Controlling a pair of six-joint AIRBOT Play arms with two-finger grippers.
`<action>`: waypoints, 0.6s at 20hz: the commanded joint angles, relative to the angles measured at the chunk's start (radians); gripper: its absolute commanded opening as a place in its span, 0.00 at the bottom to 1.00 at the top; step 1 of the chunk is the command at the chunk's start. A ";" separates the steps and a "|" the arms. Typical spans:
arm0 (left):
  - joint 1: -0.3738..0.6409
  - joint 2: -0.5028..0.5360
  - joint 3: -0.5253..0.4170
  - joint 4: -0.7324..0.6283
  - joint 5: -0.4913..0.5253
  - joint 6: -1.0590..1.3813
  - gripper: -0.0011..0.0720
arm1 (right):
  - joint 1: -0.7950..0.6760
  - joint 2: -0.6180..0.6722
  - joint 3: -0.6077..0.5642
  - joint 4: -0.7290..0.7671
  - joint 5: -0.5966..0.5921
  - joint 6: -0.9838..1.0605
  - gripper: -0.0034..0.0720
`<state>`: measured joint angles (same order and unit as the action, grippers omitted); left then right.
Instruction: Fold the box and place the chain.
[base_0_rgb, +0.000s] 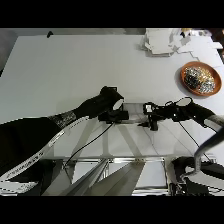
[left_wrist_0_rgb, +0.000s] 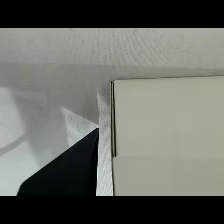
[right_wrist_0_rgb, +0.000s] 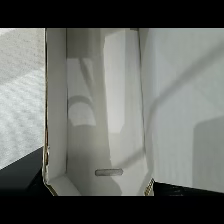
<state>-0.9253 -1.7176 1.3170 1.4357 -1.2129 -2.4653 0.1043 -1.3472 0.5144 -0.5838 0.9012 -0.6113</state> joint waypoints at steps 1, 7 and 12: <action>-0.001 0.001 0.001 -0.002 0.008 0.005 0.19 | 0.000 0.001 0.000 0.000 0.000 0.001 0.63; 0.002 0.001 0.001 -0.008 0.003 0.068 0.02 | 0.000 0.001 0.000 0.001 0.000 0.001 0.63; 0.002 0.011 0.002 -0.014 0.004 0.068 0.04 | 0.000 0.001 0.000 0.001 0.000 0.001 0.63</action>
<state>-0.9245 -1.7153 1.3174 1.4292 -1.2060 -2.4035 0.1040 -1.3472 0.5140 -0.5823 0.9012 -0.6098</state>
